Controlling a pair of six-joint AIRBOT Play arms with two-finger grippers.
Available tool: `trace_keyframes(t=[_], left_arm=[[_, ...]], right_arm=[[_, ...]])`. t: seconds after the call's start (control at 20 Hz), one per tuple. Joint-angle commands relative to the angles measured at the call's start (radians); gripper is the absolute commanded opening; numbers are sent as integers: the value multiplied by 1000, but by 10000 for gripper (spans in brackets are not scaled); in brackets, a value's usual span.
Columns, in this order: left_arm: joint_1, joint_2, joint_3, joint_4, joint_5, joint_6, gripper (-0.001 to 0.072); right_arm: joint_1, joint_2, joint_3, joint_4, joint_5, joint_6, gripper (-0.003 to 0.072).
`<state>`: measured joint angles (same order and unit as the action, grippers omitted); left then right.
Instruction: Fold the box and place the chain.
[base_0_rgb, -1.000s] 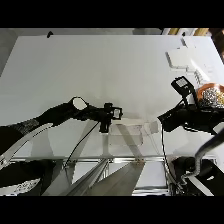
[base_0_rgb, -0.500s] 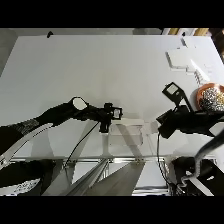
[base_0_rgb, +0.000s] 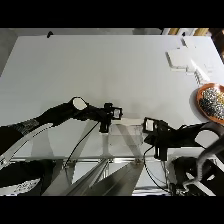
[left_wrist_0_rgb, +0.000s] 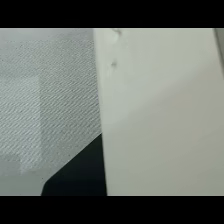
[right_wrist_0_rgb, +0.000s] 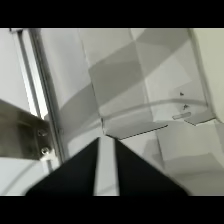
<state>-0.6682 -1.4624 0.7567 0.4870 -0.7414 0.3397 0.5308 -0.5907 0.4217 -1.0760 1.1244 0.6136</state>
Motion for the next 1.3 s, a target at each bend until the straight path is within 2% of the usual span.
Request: trace_keyframes(t=[0.0, 0.05, 0.1, 0.25, 0.4, 0.5, 0.75, 0.85, 1.25], left_arm=[[0, 1, 0, 0, -2, 0, 11], [0, 1, 0, 0, -2, 0, 11], [-1, 1, 0, 0, -5, 0, 11], [0, 1, 0, 0, -11, 0, 11], [0, 1, 0, 0, -14, 0, 11], [0, 1, 0, 0, -15, 0, 11], [0, 1, 0, 0, -15, 0, 11], [0, 1, 0, 0, -15, 0, 11], [0, 1, 0, 0, -15, 0, 11]], right_arm=[[60, 17, -70, -88, -95, -149, 448], [79, 35, -98, -129, -155, -152, 619], [100, 64, -129, -171, -224, -153, 685], [180, 116, -200, -205, -359, -152, 685], [268, 102, -261, -204, -474, -152, 687], [301, 71, -286, -204, -558, -151, 687], [305, -36, -288, -234, -669, -151, 687], [286, -34, -279, -233, -678, -150, 686], [137, -32, -171, -223, -513, -149, 685]])
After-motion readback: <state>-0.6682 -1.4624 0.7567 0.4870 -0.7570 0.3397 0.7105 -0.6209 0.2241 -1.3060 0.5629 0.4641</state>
